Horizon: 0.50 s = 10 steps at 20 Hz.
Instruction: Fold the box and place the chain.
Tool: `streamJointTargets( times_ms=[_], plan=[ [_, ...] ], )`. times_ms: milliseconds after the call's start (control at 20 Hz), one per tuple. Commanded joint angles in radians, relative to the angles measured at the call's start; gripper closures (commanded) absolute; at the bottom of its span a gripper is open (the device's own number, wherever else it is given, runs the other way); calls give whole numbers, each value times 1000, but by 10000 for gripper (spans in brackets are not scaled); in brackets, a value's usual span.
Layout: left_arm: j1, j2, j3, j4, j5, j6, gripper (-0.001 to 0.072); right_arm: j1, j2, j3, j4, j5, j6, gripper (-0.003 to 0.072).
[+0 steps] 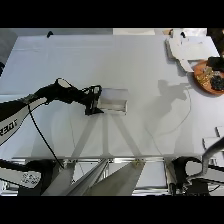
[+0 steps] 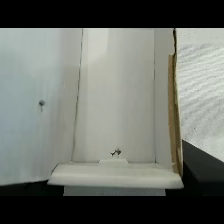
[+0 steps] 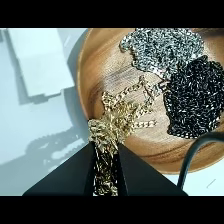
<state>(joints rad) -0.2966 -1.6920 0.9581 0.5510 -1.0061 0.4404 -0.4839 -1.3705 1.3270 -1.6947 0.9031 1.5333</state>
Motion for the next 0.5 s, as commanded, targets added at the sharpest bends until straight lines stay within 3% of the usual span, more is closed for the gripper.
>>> streamJointTargets(
  times_ms=[0,450],
  plan=[
    [0,0,0,0,0,0,394,66,71,-2,-9,116,-61,684],
    [0,0,0,0,0,0,394,179,275,-205,29,215,-40,684]
  ],
)
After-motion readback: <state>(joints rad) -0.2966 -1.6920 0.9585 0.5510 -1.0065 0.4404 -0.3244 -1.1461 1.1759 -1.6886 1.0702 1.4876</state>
